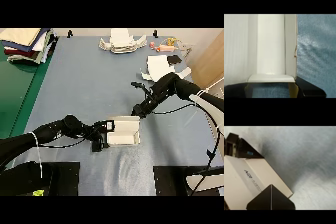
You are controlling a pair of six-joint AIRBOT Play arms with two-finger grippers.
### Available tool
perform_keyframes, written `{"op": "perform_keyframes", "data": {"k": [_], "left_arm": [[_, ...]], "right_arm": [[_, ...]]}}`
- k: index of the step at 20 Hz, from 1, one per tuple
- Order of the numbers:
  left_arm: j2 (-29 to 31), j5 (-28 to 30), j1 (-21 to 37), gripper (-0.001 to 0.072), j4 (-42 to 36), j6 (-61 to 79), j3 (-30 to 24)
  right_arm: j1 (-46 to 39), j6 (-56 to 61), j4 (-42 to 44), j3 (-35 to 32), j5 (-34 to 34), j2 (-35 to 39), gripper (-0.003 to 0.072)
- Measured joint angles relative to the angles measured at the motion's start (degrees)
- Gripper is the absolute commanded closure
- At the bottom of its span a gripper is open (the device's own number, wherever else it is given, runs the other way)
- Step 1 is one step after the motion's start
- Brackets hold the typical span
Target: Fold the box.
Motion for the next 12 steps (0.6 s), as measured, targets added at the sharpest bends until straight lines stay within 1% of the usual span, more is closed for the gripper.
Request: {"op": "perform_keyframes", "data": {"k": [3,5,12], "left_arm": [[0.0,0.0,0.0,0.0239,0.0,0.0,0.02],[0.0,0.0,0.0,0.0239,0.0,0.0,0.0],[0.02,0.0,0.0,0.0239,0.0,0.0,0.0]], "right_arm": [[2.38,-2.97,-0.15,-1.2,0.96,3.06,0.0683],[3.98,-4.87,-0.48,-3.32,3.19,6.49,0.0683],[12.11,-9.7,-4.22,-16.28,17.27,21.86,0.0683]]}}
